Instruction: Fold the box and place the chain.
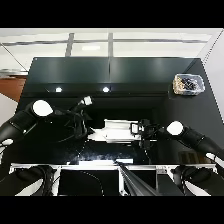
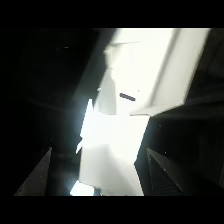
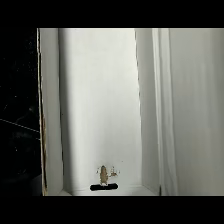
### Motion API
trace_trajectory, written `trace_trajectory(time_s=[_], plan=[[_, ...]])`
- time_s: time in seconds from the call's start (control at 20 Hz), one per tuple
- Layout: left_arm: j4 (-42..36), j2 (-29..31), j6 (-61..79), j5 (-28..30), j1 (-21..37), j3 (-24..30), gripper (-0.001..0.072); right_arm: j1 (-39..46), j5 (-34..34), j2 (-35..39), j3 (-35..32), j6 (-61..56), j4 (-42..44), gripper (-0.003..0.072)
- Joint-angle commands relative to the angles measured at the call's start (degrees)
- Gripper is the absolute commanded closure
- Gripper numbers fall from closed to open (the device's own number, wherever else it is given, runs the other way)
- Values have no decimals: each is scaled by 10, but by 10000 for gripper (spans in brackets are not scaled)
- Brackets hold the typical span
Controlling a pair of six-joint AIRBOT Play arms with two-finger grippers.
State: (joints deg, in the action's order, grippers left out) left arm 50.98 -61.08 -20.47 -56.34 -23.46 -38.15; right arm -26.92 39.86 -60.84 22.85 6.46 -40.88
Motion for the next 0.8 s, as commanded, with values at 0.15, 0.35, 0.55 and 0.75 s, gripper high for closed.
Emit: trace_trajectory(time_s=[0.15, 0.35, 0.55, 0.75], plan=[[20, 0, 112, 110, -92, 31, 2, 0, -1, 0, -1, 0, 0, 329], [-9, -9, 112, 124, -101, 40, 16, 0, -1, 0, -1, 0, 0, 330], [-11, -38, 112, 122, -113, 41, 92, 0, -1, 0, -1, 0, 0, 330], [-34, -51, 112, 144, -129, 41, 94, 0, -1, 0, -1, 0, 0, 330]])
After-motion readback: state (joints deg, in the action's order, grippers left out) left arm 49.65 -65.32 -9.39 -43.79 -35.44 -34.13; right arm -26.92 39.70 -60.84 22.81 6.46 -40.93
